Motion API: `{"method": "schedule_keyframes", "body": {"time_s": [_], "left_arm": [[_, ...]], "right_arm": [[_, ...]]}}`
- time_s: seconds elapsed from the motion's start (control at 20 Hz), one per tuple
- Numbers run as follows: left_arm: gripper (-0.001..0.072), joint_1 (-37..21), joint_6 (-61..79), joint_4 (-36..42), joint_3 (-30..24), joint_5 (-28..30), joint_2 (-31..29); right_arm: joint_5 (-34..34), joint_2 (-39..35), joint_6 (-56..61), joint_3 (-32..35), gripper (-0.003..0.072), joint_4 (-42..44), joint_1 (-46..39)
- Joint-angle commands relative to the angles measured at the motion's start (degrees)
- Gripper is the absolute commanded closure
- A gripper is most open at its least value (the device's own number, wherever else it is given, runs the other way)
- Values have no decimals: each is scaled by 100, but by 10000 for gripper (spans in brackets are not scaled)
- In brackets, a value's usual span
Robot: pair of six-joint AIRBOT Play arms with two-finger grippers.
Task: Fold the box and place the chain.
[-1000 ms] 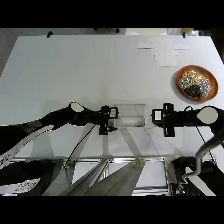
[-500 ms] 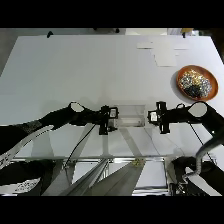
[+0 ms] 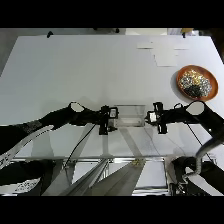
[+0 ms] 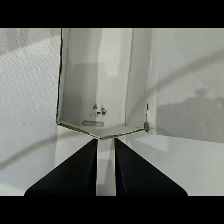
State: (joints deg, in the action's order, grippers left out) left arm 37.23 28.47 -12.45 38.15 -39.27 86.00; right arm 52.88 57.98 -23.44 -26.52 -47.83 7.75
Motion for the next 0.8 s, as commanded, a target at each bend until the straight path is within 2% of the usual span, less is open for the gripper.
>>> {"method": "schedule_keyframes", "body": {"time_s": [0.0,0.25,0.6,0.7,0.75], "left_arm": [[502,0,0,0,4,0,0],[502,0,0,0,4,2,0],[502,0,0,0,4,0,0],[502,0,0,0,4,0,0],[502,0,0,0,4,0,0]], "right_arm": [[61,61,-24,59,586,28,37],[-299,173,-66,59,587,205,463],[-461,448,-68,59,584,737,481],[-448,503,-68,59,545,841,481],[-446,503,-61,59,463,839,481]]}}
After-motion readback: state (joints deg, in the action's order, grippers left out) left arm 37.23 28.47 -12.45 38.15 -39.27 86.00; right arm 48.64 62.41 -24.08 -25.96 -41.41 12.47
